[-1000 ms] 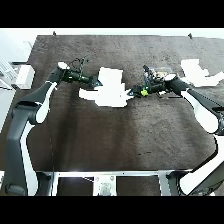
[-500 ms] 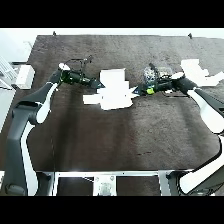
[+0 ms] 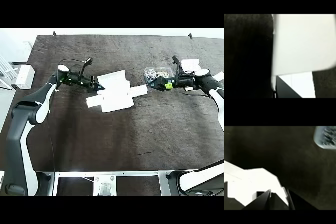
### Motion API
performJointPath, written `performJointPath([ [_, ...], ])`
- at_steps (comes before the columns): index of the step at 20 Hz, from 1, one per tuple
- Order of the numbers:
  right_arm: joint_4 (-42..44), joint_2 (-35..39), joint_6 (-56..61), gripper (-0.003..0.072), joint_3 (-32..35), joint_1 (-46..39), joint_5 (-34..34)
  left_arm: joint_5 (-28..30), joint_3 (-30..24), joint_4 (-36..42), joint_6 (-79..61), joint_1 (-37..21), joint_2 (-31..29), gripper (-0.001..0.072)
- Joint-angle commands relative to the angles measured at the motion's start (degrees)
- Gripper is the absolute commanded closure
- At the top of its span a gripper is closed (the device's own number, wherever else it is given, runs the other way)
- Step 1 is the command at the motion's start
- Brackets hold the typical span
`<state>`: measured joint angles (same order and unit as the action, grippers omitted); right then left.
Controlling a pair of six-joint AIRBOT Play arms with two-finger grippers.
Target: Fold the box and place the chain.
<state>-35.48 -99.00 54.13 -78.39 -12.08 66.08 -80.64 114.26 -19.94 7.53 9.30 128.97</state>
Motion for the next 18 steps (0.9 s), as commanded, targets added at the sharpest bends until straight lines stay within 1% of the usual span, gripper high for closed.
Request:
performJointPath([
  [1,0.4,0.3,0.0,0.0398,1.1,-0.9,1.5,-2.4,0.0,0.7,-4.2,0.1,0.0,0.0695],
  [3,0.5,0.4,0.0,0.0398,1.1,-0.9,1.5,-2.5,0.0,-0.7,-4.6,0.5,-0.1,0.0695],
  [5,0.6,0.6,0.0,0.0398,1.1,-0.9,1.5,-1.7,0.0,-5.0,-4.7,1.8,-0.1,0.0695],
  [7,1.4,0.9,0.0,0.0398,1.0,-1.0,1.3,0.2,0.0,-10.4,-4.7,3.8,-0.1,0.0694],
  [8,1.4,1.0,-0.1,0.0398,1.0,-1.1,1.3,0.6,0.0,-11.1,-5.1,4.5,-0.1,0.0695],
  [13,1.4,1.2,-0.9,0.0398,1.0,-2.4,0.9,2.0,-0.3,-9.4,-7.3,4.9,-0.2,0.0695],
  [16,1.4,1.2,-1.9,0.0399,1.1,-2.7,0.8,3.2,-3.7,-9.7,-8.8,4.9,-1.4,0.0694],
  [18,1.4,1.2,-2.3,0.0399,1.1,-2.7,0.8,6.0,-7.8,-9.4,-11.3,4.9,-3.1,0.0695],
])
